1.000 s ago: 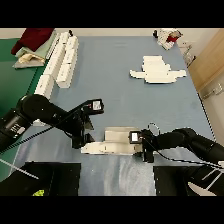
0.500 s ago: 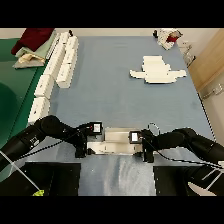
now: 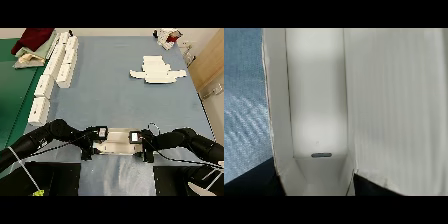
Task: Fold the box.
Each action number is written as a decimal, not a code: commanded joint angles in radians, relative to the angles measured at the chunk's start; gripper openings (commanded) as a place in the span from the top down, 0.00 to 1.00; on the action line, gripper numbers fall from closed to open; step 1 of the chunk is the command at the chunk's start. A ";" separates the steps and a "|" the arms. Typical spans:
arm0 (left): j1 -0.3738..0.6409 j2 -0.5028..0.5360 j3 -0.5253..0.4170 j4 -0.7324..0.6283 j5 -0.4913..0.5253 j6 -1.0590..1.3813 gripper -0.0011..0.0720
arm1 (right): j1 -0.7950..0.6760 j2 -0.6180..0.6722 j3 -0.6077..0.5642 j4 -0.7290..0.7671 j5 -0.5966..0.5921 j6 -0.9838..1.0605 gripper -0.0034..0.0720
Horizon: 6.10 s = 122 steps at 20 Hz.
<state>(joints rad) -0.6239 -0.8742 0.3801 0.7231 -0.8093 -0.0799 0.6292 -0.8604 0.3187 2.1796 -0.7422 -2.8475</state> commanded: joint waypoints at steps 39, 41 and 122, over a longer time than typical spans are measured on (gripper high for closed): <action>-0.013 0.135 0.170 0.548 -0.181 -1.347 0.97 | 0.000 0.000 0.000 0.000 0.000 0.000 0.24; 0.084 0.254 0.169 0.585 -0.237 -1.461 0.97 | 0.000 0.000 0.000 0.000 0.000 0.000 0.24; 0.075 0.030 0.042 -0.137 -0.045 -1.321 0.38 | 0.000 0.000 0.000 0.000 0.000 0.000 0.24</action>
<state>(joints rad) -0.5068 -0.8223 0.4210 0.6113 -0.8799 -1.3991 0.6292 -0.8604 0.3187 2.1792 -0.7418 -2.8471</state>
